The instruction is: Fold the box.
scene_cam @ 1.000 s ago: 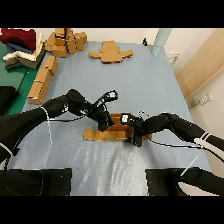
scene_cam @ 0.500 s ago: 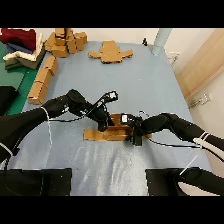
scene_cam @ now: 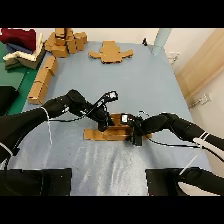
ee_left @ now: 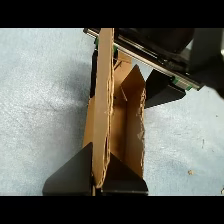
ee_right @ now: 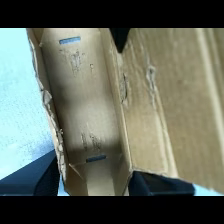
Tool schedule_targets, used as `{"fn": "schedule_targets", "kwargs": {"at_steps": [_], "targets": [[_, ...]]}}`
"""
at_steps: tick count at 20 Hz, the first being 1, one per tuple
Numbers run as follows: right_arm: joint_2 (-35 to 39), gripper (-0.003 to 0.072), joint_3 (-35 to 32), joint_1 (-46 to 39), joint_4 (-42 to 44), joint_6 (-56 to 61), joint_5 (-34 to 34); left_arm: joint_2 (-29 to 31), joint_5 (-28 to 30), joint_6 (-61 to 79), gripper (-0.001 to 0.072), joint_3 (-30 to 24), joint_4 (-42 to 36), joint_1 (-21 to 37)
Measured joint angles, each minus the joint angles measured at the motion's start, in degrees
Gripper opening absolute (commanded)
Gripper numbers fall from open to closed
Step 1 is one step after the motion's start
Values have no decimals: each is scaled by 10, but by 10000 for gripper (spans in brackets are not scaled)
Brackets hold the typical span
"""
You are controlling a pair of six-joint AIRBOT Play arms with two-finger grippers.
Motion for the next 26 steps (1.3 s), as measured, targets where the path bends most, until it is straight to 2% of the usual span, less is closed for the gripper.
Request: {"fn": "schedule_targets", "kwargs": {"at_steps": [2,3,4,5,11,20,26], "targets": [[0,529,0,0,0,0,-2,0,0,-1,16,0,0,0],[0,529,0,0,0,0,-2,0,0,-2,113,0,0,0],[0,529,0,0,0,0,-4,0,1,-3,462,0,-1,0],[0,529,0,0,1,0,-5,0,6,-4,591,0,-1,-1],[0,530,0,1,1,0,-7,4,2,-39,594,0,5,14],[0,528,0,1,16,-2,-12,46,-54,-191,593,0,137,89],[0,528,0,5,24,-38,-9,53,-59,-221,593,0,167,114]]}}
